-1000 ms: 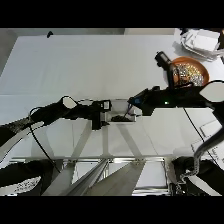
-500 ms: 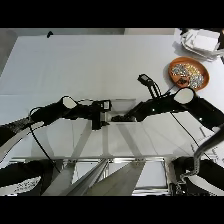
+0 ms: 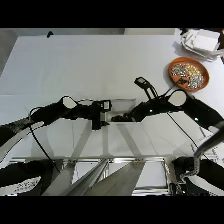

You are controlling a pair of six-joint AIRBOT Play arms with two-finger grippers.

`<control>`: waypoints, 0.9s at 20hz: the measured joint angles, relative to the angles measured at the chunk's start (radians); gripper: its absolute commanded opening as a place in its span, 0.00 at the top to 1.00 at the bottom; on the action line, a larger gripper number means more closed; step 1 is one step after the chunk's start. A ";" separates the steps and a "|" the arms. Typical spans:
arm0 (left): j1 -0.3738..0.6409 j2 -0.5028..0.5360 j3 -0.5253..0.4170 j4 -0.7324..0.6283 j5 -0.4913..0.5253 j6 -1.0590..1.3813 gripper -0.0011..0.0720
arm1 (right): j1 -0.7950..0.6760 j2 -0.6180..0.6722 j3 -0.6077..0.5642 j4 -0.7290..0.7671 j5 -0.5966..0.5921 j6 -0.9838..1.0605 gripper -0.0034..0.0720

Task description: Fold the box and place the chain.

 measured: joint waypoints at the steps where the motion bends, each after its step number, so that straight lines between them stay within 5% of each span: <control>1: 0.000 0.000 0.000 0.000 0.000 0.000 0.81 | -0.016 0.036 0.017 -0.019 0.012 0.011 0.53; 6: 0.000 0.000 0.000 0.000 0.000 0.000 0.81 | -0.192 0.232 0.081 -0.148 0.030 0.128 0.53; 8: 0.000 0.000 0.000 0.000 0.000 0.000 0.81 | -0.280 0.248 0.089 -0.259 0.024 0.224 0.41; 12: 0.000 0.000 0.000 0.000 0.000 0.000 0.81 | -0.417 0.155 0.095 -0.438 -0.006 0.388 0.21; 18: 0.000 0.000 0.000 0.000 0.000 0.000 0.81 | -0.475 -0.079 0.097 -0.524 -0.153 0.497 0.29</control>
